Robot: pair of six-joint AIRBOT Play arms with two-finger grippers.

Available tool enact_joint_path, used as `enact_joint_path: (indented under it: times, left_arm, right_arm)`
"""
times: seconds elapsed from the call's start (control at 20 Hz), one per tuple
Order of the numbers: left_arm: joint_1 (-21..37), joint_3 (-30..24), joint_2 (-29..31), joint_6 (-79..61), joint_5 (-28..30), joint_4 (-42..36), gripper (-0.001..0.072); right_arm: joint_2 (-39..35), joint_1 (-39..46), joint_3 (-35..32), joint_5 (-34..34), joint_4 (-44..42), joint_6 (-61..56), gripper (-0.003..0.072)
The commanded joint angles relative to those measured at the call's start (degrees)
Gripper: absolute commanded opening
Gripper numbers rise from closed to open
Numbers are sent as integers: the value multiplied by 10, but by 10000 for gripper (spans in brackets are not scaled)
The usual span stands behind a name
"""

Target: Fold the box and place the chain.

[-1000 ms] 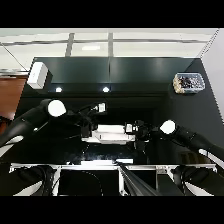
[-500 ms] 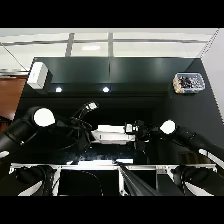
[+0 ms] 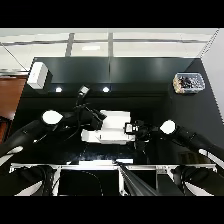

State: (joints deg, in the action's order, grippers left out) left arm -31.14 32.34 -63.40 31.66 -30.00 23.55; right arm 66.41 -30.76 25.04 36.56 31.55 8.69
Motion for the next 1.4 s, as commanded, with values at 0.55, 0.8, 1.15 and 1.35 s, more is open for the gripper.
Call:
enact_joint_path:
  times: [0.55,0.8,1.15,1.35]
  left_arm:
    - [33,116,-54,84,-187,287,24]
    - [78,68,78,74,-278,261,27]
    - [51,-29,80,-164,-159,276,704]
    - [16,-32,74,-225,-146,303,703]
  right_arm:
    - [0,0,0,0,0,-1,169]
    - [0,0,0,0,0,-1,169]
    - [0,0,0,0,0,-1,169]
    - [0,0,0,0,0,-1,169]
